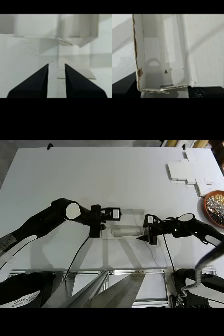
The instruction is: Fold the box and place the chain.
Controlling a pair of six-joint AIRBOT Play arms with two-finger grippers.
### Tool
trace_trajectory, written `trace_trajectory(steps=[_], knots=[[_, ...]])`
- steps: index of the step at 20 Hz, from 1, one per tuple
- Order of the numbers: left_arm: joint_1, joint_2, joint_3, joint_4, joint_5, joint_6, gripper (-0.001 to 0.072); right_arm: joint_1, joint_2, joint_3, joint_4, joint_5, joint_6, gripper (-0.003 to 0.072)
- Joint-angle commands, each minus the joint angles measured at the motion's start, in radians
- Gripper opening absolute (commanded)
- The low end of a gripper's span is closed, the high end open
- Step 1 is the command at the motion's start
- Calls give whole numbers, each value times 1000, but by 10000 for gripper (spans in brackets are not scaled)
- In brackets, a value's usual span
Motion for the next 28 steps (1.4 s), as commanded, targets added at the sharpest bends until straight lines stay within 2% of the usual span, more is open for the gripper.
trace_trajectory(steps=[1, 5, 10, 15, 21, 28], knots=[[3, -32, -36, -90, -20, 238, 231, 0, 0, 0, 1, 1, 0, 409], [2, -64, -38, -148, 36, 258, 231, 0, 0, 0, 1, 1, 0, 409], [-11, -114, -38, -154, 26, 258, 231, 0, 0, 0, 0, 0, 0, 409], [-26, -118, -38, -221, 116, 257, 229, 0, 0, 0, 0, 0, 0, 409], [-52, -130, -38, -269, 153, 258, 206, 0, 0, 0, 0, 0, 0, 409], [-86, -158, -38, -350, 248, 258, 204, 0, 0, 0, 0, 0, 0, 409]])
